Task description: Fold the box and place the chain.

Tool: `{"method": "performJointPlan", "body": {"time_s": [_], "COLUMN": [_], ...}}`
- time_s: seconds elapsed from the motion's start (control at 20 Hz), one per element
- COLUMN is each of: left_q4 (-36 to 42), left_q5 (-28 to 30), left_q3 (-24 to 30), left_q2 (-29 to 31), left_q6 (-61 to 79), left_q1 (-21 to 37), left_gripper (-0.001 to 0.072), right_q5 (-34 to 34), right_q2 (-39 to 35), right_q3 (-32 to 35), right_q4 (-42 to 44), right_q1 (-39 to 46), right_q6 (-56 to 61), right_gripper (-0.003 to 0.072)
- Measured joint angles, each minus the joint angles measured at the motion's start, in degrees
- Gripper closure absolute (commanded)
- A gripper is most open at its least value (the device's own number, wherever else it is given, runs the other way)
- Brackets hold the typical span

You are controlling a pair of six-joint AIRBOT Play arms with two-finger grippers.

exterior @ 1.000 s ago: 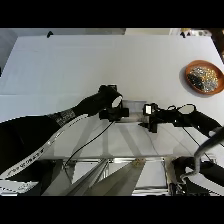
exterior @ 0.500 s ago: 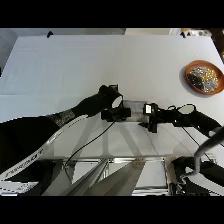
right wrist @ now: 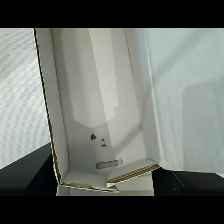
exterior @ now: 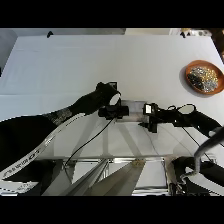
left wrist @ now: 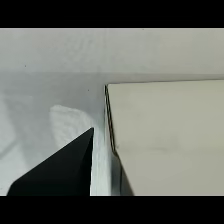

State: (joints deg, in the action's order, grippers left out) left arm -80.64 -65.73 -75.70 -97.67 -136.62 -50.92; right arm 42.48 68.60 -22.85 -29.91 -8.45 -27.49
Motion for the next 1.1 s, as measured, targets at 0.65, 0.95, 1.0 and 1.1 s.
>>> {"method": "performJointPlan", "body": {"time_s": [0.65, 0.95, 1.0, 1.1], "left_q4": [-1.44, 0.22, -0.15, 1.31], "left_q5": [-1.31, -1.53, -1.75, -1.7], "left_q3": [-0.02, 0.02, 0.04, 0.04], "left_q2": [-1.7, 0.07, 0.61, 2.23], "left_q6": [0.57, 7.04, 8.72, 12.5], "left_q1": [-1.4, -0.63, -0.46, 0.0], "left_gripper": [0.049, 0.0253, 0.0253, 0.0253], "right_q5": [0.02, 0.02, 0.02, 0.02], "right_q2": [0.0, 0.0, 0.0, 0.0], "right_q3": [0.0, 0.0, 0.0, 0.0], "right_q4": [-0.02, -0.04, -0.04, -0.04], "right_q1": [0.0, 0.0, 0.0, 0.0], "right_q6": [-0.02, -0.15, -0.13, 0.0], "right_gripper": [0.033, 0.033, 0.033, 0.033]}}
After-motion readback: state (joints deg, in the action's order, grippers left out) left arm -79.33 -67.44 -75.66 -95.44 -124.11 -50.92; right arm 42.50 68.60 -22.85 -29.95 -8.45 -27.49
